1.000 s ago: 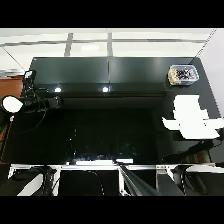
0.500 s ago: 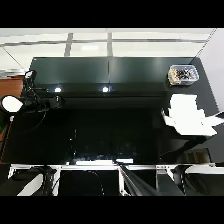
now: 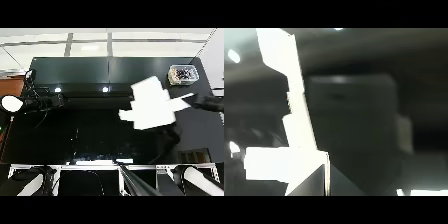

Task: Fold the box and place the chain.

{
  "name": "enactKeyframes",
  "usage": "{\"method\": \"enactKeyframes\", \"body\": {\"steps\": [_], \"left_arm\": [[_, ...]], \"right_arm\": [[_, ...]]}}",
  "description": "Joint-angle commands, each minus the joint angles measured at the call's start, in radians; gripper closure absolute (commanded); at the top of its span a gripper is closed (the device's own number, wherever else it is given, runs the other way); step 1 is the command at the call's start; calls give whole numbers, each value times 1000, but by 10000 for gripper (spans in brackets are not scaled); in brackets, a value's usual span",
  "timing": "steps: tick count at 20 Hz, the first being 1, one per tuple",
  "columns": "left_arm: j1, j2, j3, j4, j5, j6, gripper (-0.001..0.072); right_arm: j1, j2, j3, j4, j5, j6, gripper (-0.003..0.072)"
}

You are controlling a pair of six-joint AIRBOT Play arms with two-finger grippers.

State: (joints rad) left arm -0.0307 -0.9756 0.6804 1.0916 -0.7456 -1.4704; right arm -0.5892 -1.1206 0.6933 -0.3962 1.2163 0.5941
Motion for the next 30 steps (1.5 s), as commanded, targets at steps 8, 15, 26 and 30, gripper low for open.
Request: {"method": "enactKeyframes", "body": {"steps": [8, 15, 26, 30], "left_arm": [[-122, -137, 1, -351, 77, 214, -4], [-146, -477, 105, -805, -256, 615, -3], [-181, -724, 363, -543, -687, 710, 35], [-242, -770, 442, -462, -729, 731, 151]], "right_arm": [[728, 183, -371, 388, -703, -243, 671], [843, 181, -371, 388, -724, -243, 672], [843, 181, -371, 388, -727, -243, 671], [843, 181, -371, 388, -727, -243, 671]]}}
